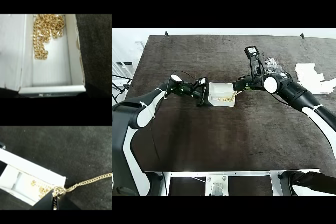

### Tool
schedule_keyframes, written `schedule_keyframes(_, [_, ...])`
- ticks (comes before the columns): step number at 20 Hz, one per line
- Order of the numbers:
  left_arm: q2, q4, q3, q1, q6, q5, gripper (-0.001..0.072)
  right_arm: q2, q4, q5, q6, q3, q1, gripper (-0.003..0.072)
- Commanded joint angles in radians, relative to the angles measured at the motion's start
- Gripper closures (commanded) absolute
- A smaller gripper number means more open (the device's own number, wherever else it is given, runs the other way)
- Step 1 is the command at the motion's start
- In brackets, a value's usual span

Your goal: Fold the box and place the chain.

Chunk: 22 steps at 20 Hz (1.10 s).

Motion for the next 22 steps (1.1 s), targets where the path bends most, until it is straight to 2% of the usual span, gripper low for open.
schedule_keyframes(1, [0.001,0.0,0.0,0.001,0.0,0.001,0.0241,0.002,0.0,0.042,0.001,-0.002,0.004,0.0677])
schedule_keyframes(5, [0.001,0.0,0.0,0.001,0.0,0.001,0.0241,0.002,0.011,0.04,0.023,-0.012,0.021,0.0677])
schedule_keyframes(9, [0.001,0.0,0.0,0.001,0.0,0.001,0.024,-0.008,0.042,-0.124,0.023,-0.013,0.09,0.0677])
schedule_keyframes(17, [0.001,0.0,0.0,0.001,0.0,0.0,0.0241,-0.206,0.072,-0.242,0.034,-0.013,0.142,0.0674])
schedule_keyframes(18, [0.001,0.0,0.0,0.001,0.0,0.0,0.024,-0.217,0.071,-0.241,0.034,-0.013,0.139,0.065])
schedule_keyframes(19, [0.001,0.0,0.0,0.001,0.0,0.0,0.0241,-0.215,0.071,-0.233,0.033,-0.012,0.133,0.0438])
schedule_keyframes(20, [0.001,0.0,0.0,0.001,0.0,0.0,0.0241,-0.201,0.059,-0.222,0.032,-0.012,0.124,0.0294])
schedule_keyframes(22, [0.001,0.0,0.0,0.001,0.0,0.0,0.0241,-0.151,0.032,-0.18,0.021,-0.013,0.107,0.032])
